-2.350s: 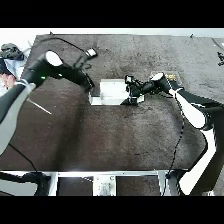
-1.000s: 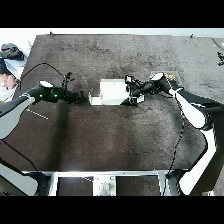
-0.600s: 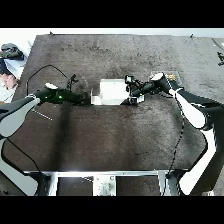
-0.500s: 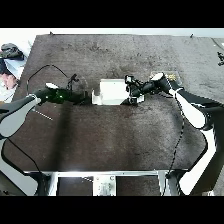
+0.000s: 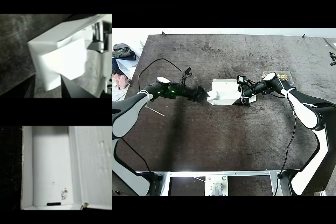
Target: Fold the box and place the chain.
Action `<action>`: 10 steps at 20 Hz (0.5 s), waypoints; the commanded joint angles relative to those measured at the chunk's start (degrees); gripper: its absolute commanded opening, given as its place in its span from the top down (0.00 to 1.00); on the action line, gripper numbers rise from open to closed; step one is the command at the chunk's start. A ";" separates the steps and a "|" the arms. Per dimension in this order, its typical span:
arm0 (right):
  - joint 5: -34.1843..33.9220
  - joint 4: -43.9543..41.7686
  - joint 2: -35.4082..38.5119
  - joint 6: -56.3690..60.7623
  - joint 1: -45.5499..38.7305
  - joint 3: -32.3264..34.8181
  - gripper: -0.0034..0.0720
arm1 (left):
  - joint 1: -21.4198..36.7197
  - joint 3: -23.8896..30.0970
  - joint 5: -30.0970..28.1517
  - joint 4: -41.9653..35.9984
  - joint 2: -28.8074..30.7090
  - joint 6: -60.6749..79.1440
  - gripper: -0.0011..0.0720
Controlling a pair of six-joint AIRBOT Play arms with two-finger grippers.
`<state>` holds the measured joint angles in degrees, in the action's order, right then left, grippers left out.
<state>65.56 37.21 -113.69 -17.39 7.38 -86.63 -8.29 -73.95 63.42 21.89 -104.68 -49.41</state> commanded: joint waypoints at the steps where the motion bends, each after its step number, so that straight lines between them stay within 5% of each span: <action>1: 0.02 0.00 -0.02 0.00 0.04 -0.04 0.26 | -0.55 -1.73 1.86 0.20 0.04 -0.26 0.52; 6: 0.02 0.02 -0.02 0.00 0.04 -0.04 0.26 | -3.43 -4.04 0.15 2.56 0.04 -3.78 0.52; 10: 0.02 0.00 -0.02 0.00 0.04 -0.04 0.26 | -6.49 -8.61 -0.74 14.40 0.04 -14.29 0.52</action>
<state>65.56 37.23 -113.69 -17.39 7.38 -86.63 -12.88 -79.88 63.46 28.51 -104.68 -56.64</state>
